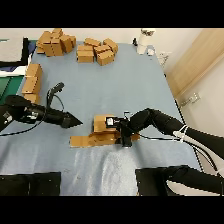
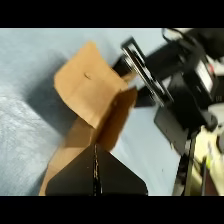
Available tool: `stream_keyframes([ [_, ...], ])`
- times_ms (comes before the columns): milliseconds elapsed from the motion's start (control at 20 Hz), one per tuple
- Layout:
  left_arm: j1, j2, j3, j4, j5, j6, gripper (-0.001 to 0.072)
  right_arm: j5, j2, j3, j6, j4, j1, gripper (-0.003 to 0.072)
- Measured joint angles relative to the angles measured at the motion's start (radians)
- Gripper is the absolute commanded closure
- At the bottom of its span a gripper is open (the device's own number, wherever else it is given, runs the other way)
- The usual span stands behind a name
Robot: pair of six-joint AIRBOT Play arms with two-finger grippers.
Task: Fold the box.
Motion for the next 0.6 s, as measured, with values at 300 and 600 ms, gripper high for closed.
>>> stream_keyframes([
  [300,-0.077,0.09,-0.043,0.072,0.035,0.319,0.0013,0.0,0.0,0.0,0.0,0.0,0.0,0.0245],
  [600,-0.209,0.085,-0.185,0.044,0.279,0.615,0.0013,0.001,0.0,0.0,0.001,-0.003,0.0,0.0245],
])
